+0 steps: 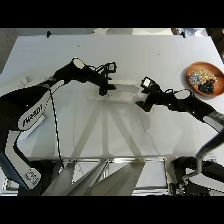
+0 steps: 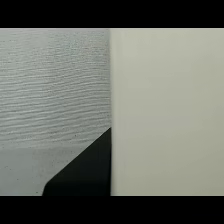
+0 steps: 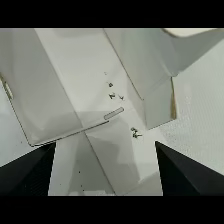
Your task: Fold the box and place the chain.
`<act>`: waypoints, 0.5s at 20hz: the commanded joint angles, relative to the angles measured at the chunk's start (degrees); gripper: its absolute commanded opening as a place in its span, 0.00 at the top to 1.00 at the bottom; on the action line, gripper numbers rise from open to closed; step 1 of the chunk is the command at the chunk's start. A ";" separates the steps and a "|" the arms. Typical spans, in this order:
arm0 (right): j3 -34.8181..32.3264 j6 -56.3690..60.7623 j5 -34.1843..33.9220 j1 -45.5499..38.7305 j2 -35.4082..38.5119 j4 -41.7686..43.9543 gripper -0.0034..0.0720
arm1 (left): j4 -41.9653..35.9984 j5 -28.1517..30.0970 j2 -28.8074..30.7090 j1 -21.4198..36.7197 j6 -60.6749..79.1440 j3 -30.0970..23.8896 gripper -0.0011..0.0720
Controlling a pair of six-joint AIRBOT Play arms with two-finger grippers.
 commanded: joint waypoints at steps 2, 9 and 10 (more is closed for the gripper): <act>-0.02 -0.70 -1.60 0.07 -0.02 1.79 0.04 | 0.02 -0.02 -0.04 -0.04 0.00 0.02 0.97; -0.02 0.26 2.62 0.07 -0.09 -6.14 0.04 | 0.02 -0.02 -0.04 -0.04 0.00 0.00 0.97; -0.02 0.90 2.64 0.07 -0.09 -6.73 0.04 | 0.02 -0.02 -0.04 -0.04 0.00 0.00 0.97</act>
